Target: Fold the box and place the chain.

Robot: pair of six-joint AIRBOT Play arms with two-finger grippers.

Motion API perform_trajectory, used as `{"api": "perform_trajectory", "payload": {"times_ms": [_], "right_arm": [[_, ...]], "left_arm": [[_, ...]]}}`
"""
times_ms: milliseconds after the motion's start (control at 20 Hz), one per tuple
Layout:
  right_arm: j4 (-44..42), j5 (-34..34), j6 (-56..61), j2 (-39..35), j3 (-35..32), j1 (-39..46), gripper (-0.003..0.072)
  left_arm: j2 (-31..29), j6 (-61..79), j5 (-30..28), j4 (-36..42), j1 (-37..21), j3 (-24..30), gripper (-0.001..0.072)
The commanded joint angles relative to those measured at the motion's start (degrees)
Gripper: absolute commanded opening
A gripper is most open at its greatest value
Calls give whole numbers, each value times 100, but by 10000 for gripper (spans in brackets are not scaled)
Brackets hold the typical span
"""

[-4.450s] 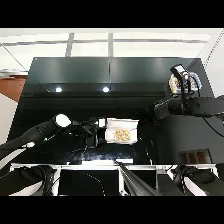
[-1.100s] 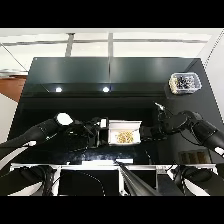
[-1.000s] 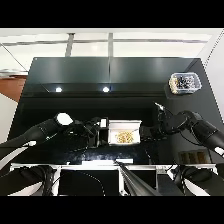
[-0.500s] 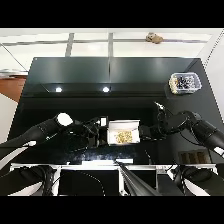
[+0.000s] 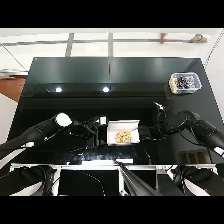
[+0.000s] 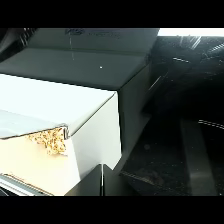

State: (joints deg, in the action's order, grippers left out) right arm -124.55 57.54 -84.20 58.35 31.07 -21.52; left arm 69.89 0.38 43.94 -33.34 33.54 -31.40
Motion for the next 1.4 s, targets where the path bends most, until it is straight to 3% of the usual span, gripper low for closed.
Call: {"api": "perform_trajectory", "payload": {"times_ms": [0, 350, 1350], "right_arm": [[4, -17, 2, 2, -2, -2, 21], [2, -13, 2, 2, -2, -2, 21], [2, -13, 2, 2, -2, -2, 21]], "left_arm": [[-15, -107, 24, -28, 0, -2, 711], [-15, -105, 142, -26, 85, -2, 711], [-13, -103, -208, 142, 271, -2, 711]]}}
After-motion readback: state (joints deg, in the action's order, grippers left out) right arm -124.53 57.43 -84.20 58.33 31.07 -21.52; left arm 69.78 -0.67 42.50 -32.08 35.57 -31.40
